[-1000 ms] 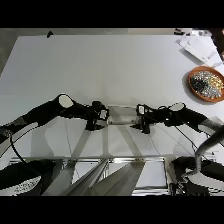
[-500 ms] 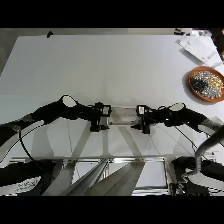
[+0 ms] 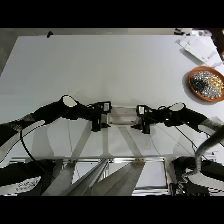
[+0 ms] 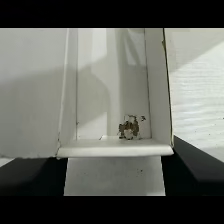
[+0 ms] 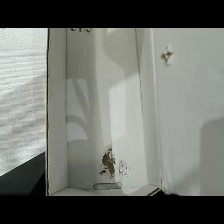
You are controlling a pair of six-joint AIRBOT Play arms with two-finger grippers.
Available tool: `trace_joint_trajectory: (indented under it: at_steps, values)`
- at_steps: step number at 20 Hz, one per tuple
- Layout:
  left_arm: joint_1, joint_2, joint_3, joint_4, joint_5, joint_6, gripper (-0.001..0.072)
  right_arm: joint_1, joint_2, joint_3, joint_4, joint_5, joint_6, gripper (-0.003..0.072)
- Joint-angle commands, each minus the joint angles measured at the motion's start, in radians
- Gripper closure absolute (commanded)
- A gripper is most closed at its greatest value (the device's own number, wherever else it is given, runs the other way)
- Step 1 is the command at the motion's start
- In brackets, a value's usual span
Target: Fold the box and place the chain.
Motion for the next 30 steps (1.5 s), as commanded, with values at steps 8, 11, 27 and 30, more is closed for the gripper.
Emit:
trace_joint_trajectory:
  at_steps: [8, 11, 27, 30]
  values:
    - [0.0, 0.0, -0.001, 0.003, 0.007, -0.025, 0.0437, 0.0, 0.0, 0.0, 0.0, 0.0, 0.001, 0.0366]
    - [0.0, 0.0, -0.001, 0.003, 0.007, -0.025, 0.0437, 0.0, 0.0, 0.0, 0.0, 0.0, 0.001, 0.0366]
    - [0.0, 0.0, -0.001, 0.003, 0.007, -0.025, 0.0437, 0.0, 0.0, 0.0, 0.005, 0.018, 0.001, 0.0366]
    - [0.0, 0.0, -0.001, 0.003, 0.007, -0.025, 0.0437, 0.0, 0.0, 0.0, 0.005, 0.065, 0.001, 0.0368]
